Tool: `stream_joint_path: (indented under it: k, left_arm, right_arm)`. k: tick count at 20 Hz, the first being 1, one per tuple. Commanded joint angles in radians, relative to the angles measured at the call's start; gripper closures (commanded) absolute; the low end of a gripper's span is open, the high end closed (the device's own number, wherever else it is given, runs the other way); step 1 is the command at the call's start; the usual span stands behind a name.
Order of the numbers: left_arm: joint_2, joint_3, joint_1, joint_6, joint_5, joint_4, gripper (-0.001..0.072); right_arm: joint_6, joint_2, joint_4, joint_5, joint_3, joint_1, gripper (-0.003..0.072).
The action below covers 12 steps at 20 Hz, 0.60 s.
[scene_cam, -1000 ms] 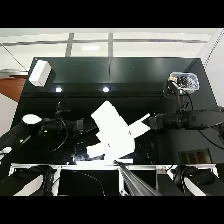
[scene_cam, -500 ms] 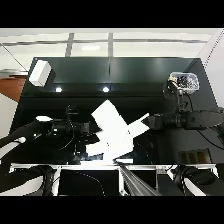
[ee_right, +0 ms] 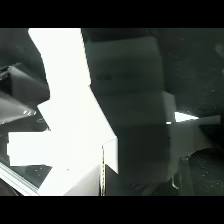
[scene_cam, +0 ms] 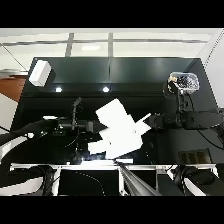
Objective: Fold the box and place the chain.
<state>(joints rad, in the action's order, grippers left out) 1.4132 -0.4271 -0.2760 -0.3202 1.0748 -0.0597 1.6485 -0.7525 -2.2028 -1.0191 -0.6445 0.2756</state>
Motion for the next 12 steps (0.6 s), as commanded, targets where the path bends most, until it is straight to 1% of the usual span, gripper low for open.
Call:
stream_joint_path:
  k: [1, 3, 7, 12]
  left_arm:
    - [0.006, -0.034, -0.010, 0.064, 0.068, 0.051, 0.0019]
    - [0.010, -0.055, -0.010, 0.093, 0.105, 0.096, 0.0020]
    - [0.039, -0.072, -0.011, 0.176, 0.161, 0.098, 0.0032]
    - [0.099, -0.072, -0.011, 0.219, 0.163, 0.097, 0.0051]
  right_arm:
    - [-0.007, 0.001, 0.002, 0.003, 0.000, 0.000, 0.0665]
    - [-0.007, 0.001, 0.009, 0.006, 0.000, 0.000, 0.0666]
    - [-0.019, 0.001, 0.038, 0.006, 0.000, 0.000, 0.0665]
    - [-0.019, 0.001, 0.040, 0.010, 0.000, 0.000, 0.0665]
